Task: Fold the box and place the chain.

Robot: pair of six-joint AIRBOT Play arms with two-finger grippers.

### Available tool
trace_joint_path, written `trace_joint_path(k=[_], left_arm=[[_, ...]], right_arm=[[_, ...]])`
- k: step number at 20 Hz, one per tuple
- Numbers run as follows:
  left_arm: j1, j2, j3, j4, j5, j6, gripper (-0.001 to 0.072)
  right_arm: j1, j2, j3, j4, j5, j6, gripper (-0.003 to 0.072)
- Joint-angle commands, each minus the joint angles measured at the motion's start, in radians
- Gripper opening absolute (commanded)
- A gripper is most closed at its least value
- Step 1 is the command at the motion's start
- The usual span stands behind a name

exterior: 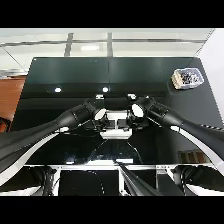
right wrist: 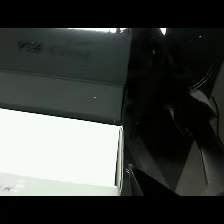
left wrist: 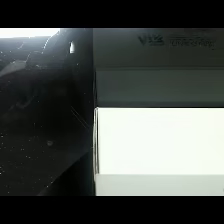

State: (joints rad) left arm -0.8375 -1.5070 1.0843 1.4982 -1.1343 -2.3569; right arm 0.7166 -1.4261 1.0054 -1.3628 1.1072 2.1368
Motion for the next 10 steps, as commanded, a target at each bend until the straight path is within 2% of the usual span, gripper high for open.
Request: trace_joint_path(k=[1, 10], left_arm=[[0.0, 0.0, 0.0, 0.0, -0.001, 0.0, 0.0027], [0.0, 0.0, 0.0, 0.0, 0.0, 0.0, 0.0027]], right_arm=[[0.003, -0.007, 0.004, -0.031, 0.028, 0.014, 0.0344], [0.003, -0.007, 0.004, -0.052, 0.032, 0.045, 0.0334]])
